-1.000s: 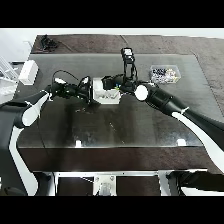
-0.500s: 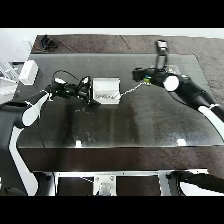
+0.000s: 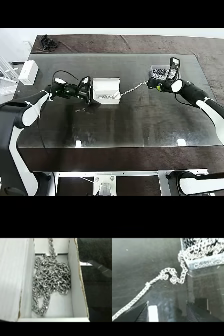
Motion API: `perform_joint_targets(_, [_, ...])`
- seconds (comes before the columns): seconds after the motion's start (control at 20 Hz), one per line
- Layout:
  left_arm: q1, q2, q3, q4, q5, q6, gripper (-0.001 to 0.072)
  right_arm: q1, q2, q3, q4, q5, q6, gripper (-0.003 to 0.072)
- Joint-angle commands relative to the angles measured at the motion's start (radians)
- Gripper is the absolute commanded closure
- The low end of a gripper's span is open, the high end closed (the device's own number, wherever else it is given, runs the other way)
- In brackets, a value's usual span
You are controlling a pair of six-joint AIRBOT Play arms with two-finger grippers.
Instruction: Fold the box and place the chain.
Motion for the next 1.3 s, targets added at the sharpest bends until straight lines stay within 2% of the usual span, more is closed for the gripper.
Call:
perform_joint_targets(0.0, [0.0,0.0,0.0,0.0,0.0,0.0,0.0354,-0.005,-0.088,0.041,0.025,-0.05,0.003,0.0142])
perform_joint_targets(0.35, [0.0,0.0,0.0,0.0,0.0,0.0,0.0354,0.005,-0.22,0.17,0.027,-0.046,0.029,0.0143])
perform_joint_targets(0.65, [0.0,0.0,0.0,0.0,0.0,0.0,0.0354,0.009,-0.252,0.185,0.027,-0.047,0.041,0.0159])
perform_joint_targets(0.75, [0.0,0.0,0.0,0.0,0.0,0.0,0.0354,0.009,-0.255,0.185,0.046,-0.046,0.04,0.0207])
perform_joint_targets(0.8, [0.0,0.0,0.0,0.0,0.0,0.0,0.0354,0.009,-0.259,0.185,0.064,-0.046,0.04,0.0309])
perform_joint_targets(0.9, [0.0,0.0,0.0,0.0,0.0,0.0,0.0354,0.01,-0.264,0.192,0.086,-0.031,0.04,0.0339])
perform_joint_targets(1.05, [0.0,0.0,0.0,0.0,0.0,0.0,0.0354,0.011,-0.271,0.204,0.086,-0.004,0.04,0.0482])
perform_joint_targets(1.1, [0.0,0.0,0.0,0.0,0.0,0.0,0.0354,0.011,-0.271,0.205,0.086,0.003,0.04,0.0544])
perform_joint_targets(1.15, [0.0,0.0,0.0,0.0,0.0,0.0,0.0354,0.011,-0.271,0.204,0.085,0.022,0.039,0.0654])
perform_joint_targets(1.25, [0.0,0.0,0.0,0.0,0.0,0.0,0.0354,0.01,-0.274,0.204,0.082,0.056,0.038,0.0674])
